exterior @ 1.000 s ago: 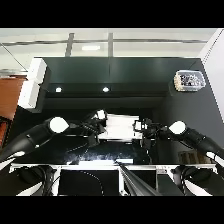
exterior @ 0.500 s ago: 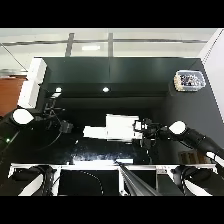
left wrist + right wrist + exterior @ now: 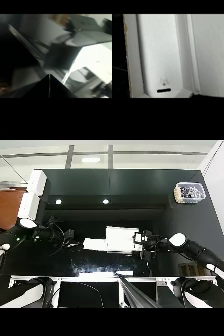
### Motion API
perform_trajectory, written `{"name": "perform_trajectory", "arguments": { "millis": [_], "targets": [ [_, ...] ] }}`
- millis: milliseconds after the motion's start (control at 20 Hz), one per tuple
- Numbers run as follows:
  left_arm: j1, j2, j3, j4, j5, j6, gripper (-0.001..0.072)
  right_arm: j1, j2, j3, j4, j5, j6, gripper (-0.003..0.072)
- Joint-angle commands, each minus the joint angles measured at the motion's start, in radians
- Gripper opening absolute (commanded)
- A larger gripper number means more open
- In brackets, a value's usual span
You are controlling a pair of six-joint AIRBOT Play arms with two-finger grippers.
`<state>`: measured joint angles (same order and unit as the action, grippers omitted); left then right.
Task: Fold the box and place the chain.
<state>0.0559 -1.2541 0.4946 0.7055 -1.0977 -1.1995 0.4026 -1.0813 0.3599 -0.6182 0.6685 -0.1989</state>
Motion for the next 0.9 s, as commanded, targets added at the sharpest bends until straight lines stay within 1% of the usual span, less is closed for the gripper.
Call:
{"name": "perform_trajectory", "arguments": {
  "millis": [0,250,400,450,550,600,700,850],
  "targets": [
    [-0.021,-0.114,0.001,-0.168,-0.001,0.135,0.0023,0.0,0.0,-0.001,0.0,0.0,0.0,0.0537],
    [-0.132,-0.14,0.001,-0.183,0.055,0.146,0.0024,0.001,0.0,-0.001,0.0,0.0,0.0,0.0536],
    [-0.168,-0.139,0.001,-0.188,0.061,0.169,0.003,0.0,0.0,-0.001,0.0,0.0,0.0,0.0536],
    [-0.169,-0.138,0.001,-0.198,0.06,0.182,0.0105,0.0,0.0,-0.001,0.0,0.0,0.001,0.0537],
    [-0.169,-0.135,0.009,-0.201,0.03,0.214,0.0281,0.001,0.0,-0.001,0.0,0.0,0.0,0.0536],
    [-0.169,-0.135,0.018,-0.202,0.006,0.236,0.0424,0.001,0.0,-0.001,0.0,0.0,0.0,0.0537],
    [-0.173,-0.134,0.045,-0.202,-0.041,0.253,0.0535,0.001,0.0,-0.001,0.0,0.0,0.0,0.0536],
    [-0.225,-0.125,0.1,-0.202,-0.074,0.252,0.0538,0.001,0.0,-0.001,0.0,0.0,0.0,0.0536]
  ]
}}
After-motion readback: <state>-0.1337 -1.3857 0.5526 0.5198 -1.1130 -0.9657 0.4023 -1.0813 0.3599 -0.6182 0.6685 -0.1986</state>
